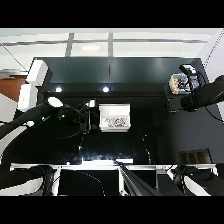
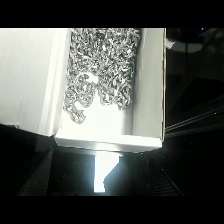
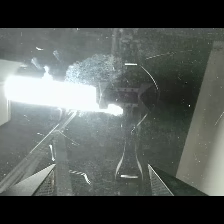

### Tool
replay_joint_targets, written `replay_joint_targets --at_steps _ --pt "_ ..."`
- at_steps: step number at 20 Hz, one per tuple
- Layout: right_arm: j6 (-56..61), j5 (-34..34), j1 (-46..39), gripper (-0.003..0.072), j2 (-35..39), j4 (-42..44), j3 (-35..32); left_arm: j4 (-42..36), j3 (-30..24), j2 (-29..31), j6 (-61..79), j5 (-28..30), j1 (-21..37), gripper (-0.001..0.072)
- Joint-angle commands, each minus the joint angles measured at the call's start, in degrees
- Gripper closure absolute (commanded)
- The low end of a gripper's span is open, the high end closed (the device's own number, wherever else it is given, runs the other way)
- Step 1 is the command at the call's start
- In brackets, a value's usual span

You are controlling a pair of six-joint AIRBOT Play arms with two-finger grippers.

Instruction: Fold the box and place the chain.

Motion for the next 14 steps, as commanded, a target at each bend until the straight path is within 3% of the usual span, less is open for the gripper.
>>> replay_joint_targets --at_steps 1,7,10,14 --pt "0.00 -0.02 -0.02 -0.0021 0.02 0.00 -0.02 0.04 0.07 -0.04 -0.09 -0.13 0.02 0.0005" --pt "-0.02 0.02 -0.02 -0.0021 0.02 -0.04 -0.02 0.15 0.26 -0.17 -0.11 0.44 -1.51 0.0005" --pt "-0.02 0.02 -0.02 -0.0021 0.02 -0.04 -0.02 0.72 0.52 -0.33 -3.61 5.27 -3.61 0.0005" --pt "-0.02 0.17 -0.02 -0.0021 0.02 -0.04 -0.28 2.86 0.96 -0.76 -4.81 5.46 -4.68 0.0005"
